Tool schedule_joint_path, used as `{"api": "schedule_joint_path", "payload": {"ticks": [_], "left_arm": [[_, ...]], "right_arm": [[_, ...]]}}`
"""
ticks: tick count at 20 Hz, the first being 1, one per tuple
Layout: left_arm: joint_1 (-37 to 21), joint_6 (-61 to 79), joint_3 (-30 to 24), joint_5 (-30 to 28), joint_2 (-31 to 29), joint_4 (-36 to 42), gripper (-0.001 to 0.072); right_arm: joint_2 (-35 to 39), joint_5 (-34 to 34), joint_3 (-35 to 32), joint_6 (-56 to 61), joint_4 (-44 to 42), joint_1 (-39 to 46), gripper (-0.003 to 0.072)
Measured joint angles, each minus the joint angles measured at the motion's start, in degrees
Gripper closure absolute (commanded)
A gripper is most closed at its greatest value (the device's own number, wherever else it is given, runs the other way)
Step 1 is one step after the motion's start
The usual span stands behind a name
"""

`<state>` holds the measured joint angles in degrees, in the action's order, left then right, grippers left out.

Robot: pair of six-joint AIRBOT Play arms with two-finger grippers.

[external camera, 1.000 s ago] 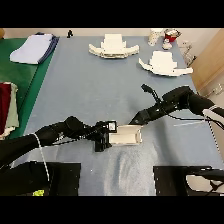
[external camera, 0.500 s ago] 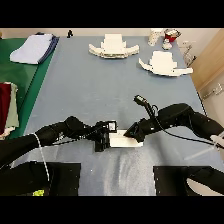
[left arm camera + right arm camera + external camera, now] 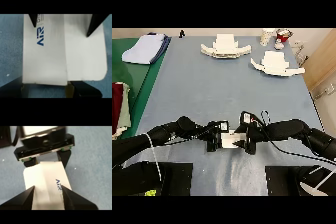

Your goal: Fold the box.

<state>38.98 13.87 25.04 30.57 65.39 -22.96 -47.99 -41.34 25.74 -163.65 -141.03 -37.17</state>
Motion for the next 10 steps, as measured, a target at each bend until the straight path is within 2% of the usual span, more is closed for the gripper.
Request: {"api": "schedule_joint_path", "payload": {"ticks": [10], "left_arm": [[0.0,0.0,0.0,0.0,0.0,0.0,0.0192]], "right_arm": [[-1.0,6.8,-0.2,-3.4,14.2,-6.4,0.0159]]}}
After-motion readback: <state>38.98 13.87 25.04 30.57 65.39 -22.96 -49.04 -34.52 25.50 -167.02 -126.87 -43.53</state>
